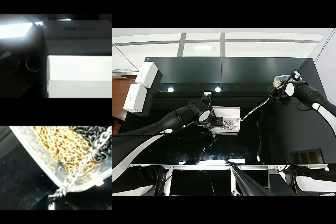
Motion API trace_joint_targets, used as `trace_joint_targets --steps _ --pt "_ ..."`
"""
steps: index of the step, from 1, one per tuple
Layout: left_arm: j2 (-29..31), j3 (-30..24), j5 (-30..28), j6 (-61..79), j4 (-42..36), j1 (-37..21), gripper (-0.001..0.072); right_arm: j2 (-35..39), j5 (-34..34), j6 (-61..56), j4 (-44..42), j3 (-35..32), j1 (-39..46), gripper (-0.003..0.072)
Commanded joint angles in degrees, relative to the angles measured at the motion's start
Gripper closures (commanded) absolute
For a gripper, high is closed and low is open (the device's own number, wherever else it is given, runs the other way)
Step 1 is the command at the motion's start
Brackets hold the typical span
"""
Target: Fold the box and place the chain.
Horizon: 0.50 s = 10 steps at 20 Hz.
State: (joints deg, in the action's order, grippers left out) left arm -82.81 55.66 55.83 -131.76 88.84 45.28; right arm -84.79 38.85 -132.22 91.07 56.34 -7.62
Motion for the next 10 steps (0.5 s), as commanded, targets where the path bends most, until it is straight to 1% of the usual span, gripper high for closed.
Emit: trace_joint_targets --steps 1,4,5,7,8,10 --pt "0.0 0.0 0.2 0.0 0.0 -0.1 0.0680 0.5 2.8 3.6 -0.6 0.2 0.0 0.0657" --pt "0.0 0.0 0.1 0.0 0.0 -0.1 0.0679 4.6 5.8 10.1 -1.2 0.2 0.0 0.0659" --pt "0.0 0.0 0.1 0.0 0.0 -0.1 0.0680 7.3 6.6 13.2 -1.7 0.2 0.0 0.0659" --pt "0.0 0.0 0.1 0.0 0.0 -0.1 0.0681 15.2 8.0 19.2 -2.9 0.7 0.0 0.0660" --pt "0.0 0.0 0.1 0.0 0.1 -0.1 0.0681 19.1 9.6 22.9 -4.1 1.9 0.0 0.0660" --pt "0.0 0.0 0.1 0.0 0.2 -0.1 0.0681 25.7 17.2 33.3 -10.7 7.0 0.0 0.0660"
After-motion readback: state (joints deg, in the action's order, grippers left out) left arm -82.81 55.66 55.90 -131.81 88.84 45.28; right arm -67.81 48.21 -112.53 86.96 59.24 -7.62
